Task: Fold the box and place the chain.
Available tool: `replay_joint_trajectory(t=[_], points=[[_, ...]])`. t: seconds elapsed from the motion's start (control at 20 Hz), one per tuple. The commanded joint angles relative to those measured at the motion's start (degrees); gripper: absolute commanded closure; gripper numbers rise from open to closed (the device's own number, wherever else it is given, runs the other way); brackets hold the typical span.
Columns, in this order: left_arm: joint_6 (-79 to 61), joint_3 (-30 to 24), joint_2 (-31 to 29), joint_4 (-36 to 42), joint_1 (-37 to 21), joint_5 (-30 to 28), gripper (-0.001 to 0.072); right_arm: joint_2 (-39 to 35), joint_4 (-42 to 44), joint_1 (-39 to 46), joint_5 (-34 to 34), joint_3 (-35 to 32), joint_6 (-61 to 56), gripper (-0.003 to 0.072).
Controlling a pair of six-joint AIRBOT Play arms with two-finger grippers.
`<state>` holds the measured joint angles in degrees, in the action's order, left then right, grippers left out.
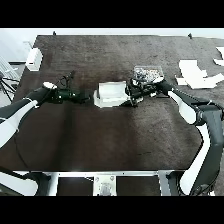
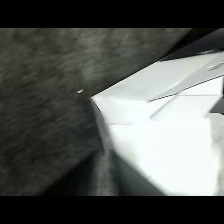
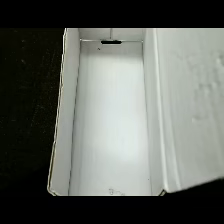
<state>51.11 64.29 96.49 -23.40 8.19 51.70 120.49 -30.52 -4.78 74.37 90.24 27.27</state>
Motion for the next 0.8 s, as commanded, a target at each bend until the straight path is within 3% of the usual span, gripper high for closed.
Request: replay_joint_trajectory(t=[0.0,0.75], points=[[-0.09,1.88,0.04,0.22,0.11,2.62,0.0366,0.0,0.02,-0.02,0.0,-0.02,-0.02,0.0326],[9.99,2.54,0.02,1.36,3.54,3.82,0.0347,0.0,0.0,-0.02,0.0,-0.02,-0.02,0.0326]])
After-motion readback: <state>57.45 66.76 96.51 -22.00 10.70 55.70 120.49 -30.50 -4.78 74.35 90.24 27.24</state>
